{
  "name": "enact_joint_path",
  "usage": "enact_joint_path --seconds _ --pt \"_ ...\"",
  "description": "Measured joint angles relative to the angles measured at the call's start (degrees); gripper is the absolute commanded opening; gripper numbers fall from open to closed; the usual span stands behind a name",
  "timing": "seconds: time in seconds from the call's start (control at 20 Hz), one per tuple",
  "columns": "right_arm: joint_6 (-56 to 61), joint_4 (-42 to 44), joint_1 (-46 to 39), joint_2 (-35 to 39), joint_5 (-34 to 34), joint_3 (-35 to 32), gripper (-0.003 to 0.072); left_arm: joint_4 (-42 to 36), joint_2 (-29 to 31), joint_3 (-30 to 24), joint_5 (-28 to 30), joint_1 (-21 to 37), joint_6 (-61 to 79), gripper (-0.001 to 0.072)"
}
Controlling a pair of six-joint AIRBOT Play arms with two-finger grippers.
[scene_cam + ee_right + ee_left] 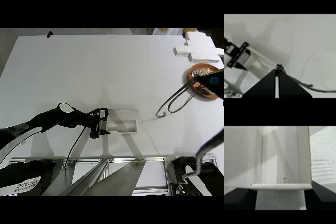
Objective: Fold the box and place the chain.
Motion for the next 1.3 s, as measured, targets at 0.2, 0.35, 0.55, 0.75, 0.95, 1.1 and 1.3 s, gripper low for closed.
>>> enact_joint_path --seconds 0.2,0.35,0.55,0.75,0.95,1.1,1.3 --pt "0.0 0.2 8.4 0.1 -2.4 -2.1 0.0013 0.0 0.0 0.0 0.0 0.0 0.0 0.0253" --pt "-0.5 0.3 13.4 -0.5 -6.6 -3.5 0.0013 0.0 0.0 0.0 0.0 0.0 0.0 0.0253" --pt "-0.9 1.3 16.4 -0.7 -12.2 -4.1 0.0013 0.0 0.0 0.0 0.0 0.0 0.0 0.0253" --pt "-1.3 5.1 17.2 0.5 -14.7 -4.2 0.0013 0.0 0.0 0.0 0.0 0.0 0.0 0.0253" --pt "-2.4 8.8 17.4 2.1 -15.9 -4.2 0.0013 0.0 0.0 0.0 0.0 0.0 0.0 0.0253" --pt "-2.8 10.8 17.5 2.8 -16.6 -4.2 0.0013 0.0 0.0 0.0 0.0 0.0 0.0 0.0253" --pt "-3.6 12.5 17.5 2.8 -16.5 -4.4 0.0013 0.0 0.0 0.0 0.0 0.0 0.0 0.0253"
